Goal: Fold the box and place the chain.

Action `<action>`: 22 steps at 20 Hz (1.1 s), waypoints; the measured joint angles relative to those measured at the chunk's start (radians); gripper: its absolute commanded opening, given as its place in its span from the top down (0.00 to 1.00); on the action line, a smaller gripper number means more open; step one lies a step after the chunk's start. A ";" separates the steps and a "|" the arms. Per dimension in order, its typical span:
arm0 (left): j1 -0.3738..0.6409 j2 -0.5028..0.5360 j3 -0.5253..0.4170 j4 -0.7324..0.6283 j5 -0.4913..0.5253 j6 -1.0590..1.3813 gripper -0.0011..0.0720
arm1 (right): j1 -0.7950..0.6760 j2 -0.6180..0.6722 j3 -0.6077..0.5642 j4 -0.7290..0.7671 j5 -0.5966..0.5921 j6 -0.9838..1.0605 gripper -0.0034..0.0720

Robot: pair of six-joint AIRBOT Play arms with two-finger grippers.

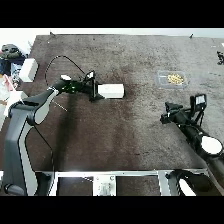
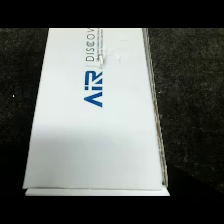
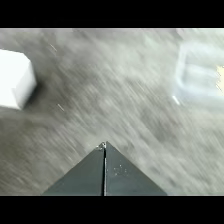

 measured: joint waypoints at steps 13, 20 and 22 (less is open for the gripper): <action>0.000 0.005 0.000 -0.007 -0.008 -0.063 0.97 | 0.001 0.071 -0.085 -0.010 -0.057 0.000 0.94; 0.008 0.130 0.000 -0.031 0.314 -0.284 0.98 | 0.001 0.072 -0.085 -0.010 -0.058 0.000 0.94; 0.026 0.186 0.000 -0.034 0.469 -0.378 0.98 | 0.001 0.072 -0.085 -0.010 -0.060 0.000 0.94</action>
